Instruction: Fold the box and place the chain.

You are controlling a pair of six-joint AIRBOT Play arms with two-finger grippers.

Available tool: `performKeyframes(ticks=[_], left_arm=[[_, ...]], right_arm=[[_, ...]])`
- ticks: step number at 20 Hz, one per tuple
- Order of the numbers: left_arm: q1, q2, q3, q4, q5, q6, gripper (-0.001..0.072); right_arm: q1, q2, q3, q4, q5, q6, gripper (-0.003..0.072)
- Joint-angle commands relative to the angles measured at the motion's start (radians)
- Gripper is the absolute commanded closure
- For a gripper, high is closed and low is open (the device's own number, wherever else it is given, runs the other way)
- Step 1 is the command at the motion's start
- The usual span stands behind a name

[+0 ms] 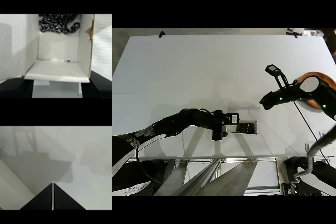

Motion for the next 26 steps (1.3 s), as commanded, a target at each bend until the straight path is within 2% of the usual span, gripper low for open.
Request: performKeyframes(ticks=[1, 8, 13, 16, 19, 20, 23, 26], left_arm=[[0.001, 0.000, 0.000, 0.000, 0.000, 0.000, 0.0433], [0.001, 0.000, 0.000, 0.000, 0.000, 0.000, 0.0433], [0.001, 0.000, 0.000, 0.000, 0.000, 0.000, 0.0433], [0.001, 0.000, 0.000, 0.000, 0.000, 0.000, 0.0433], [0.001, 0.000, 0.000, 0.000, 0.000, 0.000, 0.0433], [0.001, 0.000, 0.000, 0.000, 0.000, 0.000, 0.0433], [0.001, 0.000, 0.000, 0.000, 0.000, 0.000, 0.0433], [0.001, 0.000, 0.000, 0.000, 0.000, 0.000, 0.0433]], right_arm=[[0.020, -0.034, 0.079, 0.073, 0.106, -0.109, 0.0685], [0.086, -0.036, 0.102, 0.116, 0.309, -0.192, 0.0685], [0.153, -0.036, 0.102, 0.060, 0.375, -0.187, 0.0676], [0.191, -0.023, 0.102, -0.014, 0.422, -0.181, 0.0579], [0.221, 0.017, 0.102, -0.173, 0.399, -0.182, 0.0387], [0.232, 0.029, 0.102, -0.203, 0.394, -0.194, 0.0364], [0.292, 0.045, 0.102, -0.214, 0.381, -0.242, 0.0369], [0.394, 0.045, 0.100, -0.301, 0.306, -0.241, 0.0368]])
